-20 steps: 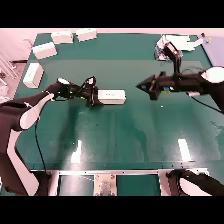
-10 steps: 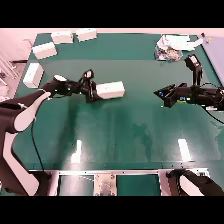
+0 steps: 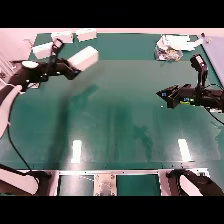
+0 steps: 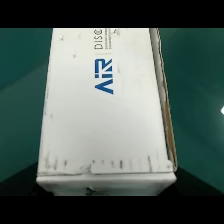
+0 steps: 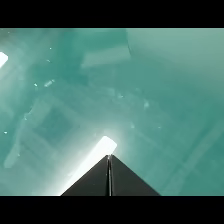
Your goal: Fold the box and place the chain.
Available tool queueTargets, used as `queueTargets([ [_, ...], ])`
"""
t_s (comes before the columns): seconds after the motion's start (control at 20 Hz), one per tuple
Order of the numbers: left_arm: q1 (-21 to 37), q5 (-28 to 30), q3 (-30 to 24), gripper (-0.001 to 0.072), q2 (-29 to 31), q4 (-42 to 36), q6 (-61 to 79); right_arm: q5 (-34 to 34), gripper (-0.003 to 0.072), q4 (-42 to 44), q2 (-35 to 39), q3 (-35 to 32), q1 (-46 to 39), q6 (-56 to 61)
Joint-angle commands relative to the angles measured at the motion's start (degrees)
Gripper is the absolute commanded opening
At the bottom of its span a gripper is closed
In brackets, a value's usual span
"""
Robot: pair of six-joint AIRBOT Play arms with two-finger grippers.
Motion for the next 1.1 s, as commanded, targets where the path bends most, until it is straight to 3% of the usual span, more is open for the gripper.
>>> queueTargets([
  [0.0,4.2,10.9,-1.4,0.0013,2.1,6.6,-16.8,0.6,0.0014,0.2,0.4,0.0,0.0,2.5],
  [0.25,6.1,22.4,-6.8,0.0013,2.1,14.7,-32.9,0.5,0.0014,1.3,0.4,0.0,0.0,3.1],
  [0.45,6.1,29.9,-12.6,0.0014,2.0,17.0,-36.9,0.5,0.0014,2.7,0.4,0.0,0.0,3.5],
  [0.75,6.1,31.9,-17.2,0.0016,1.8,20.9,-35.6,-0.2,0.0014,4.6,0.4,0.0,0.0,3.5],
  [1.0,6.3,32.9,-18.0,0.0021,1.6,21.3,-34.6,-0.3,0.0014,6.2,0.4,0.0,0.0,3.4],
  [1.05,6.3,31.4,-18.0,0.0158,1.6,21.5,-32.2,-0.3,0.0015,6.3,0.4,0.0,0.0,3.5],
])
